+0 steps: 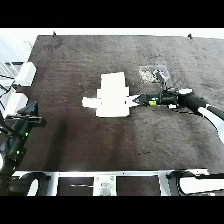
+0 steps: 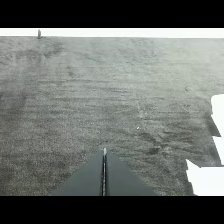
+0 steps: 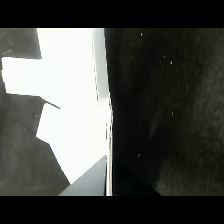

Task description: Fold the box and place the chain.

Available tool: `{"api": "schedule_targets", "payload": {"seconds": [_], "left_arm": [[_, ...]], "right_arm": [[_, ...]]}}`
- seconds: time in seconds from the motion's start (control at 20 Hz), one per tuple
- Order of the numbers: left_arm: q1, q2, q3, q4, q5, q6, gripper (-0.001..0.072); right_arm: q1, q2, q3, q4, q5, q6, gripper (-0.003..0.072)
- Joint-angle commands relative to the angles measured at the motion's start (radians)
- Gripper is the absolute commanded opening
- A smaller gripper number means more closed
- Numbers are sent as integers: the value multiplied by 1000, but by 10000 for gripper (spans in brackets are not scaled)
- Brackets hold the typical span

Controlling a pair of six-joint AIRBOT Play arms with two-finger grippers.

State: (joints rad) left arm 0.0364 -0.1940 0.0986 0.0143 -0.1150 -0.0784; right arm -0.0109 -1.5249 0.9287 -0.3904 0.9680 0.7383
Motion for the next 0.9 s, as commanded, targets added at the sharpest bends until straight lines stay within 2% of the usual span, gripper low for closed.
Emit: {"api": "schedule_targets", "payload": {"seconds": [0.0, 0.1, 0.15, 0.2, 0.25, 0.4, 0.5, 0.55, 0.6, 0.85], "left_arm": [[1, 0, 1, 0, -7, 0, 20], [1, 0, 1, 3, -21, 11, 25], [1, 0, 1, 8, -23, 32, 311], [0, 0, 1, 8, -32, 34, 674], [1, 0, 6, 8, -35, 35, 710], [1, -7, 41, 46, -90, 35, 709], [1, -81, 94, 57, -139, 35, 707], [1, -142, 125, 58, -164, 35, 690], [1, -216, 161, 62, -192, 35, 598], [1, -676, 415, 114, -423, 34, 590]], "right_arm": [[35, -12, 0, 6, -69, -43, 11], [45, -12, -5, 10, -115, -67, 10], [48, -7, -13, 43, -136, -90, 10], [48, 4, -31, 92, -150, -143, 10], [51, 14, -52, 143, -150, -190, 10], [53, 29, -92, 155, -147, -249, 10], [60, 29, -104, 155, -161, -290, 10], [60, 29, -109, 155, -186, -298, 10], [59, 29, -112, 155, -200, -312, 10], [66, 18, -116, 169, -217, -399, 10]]}}
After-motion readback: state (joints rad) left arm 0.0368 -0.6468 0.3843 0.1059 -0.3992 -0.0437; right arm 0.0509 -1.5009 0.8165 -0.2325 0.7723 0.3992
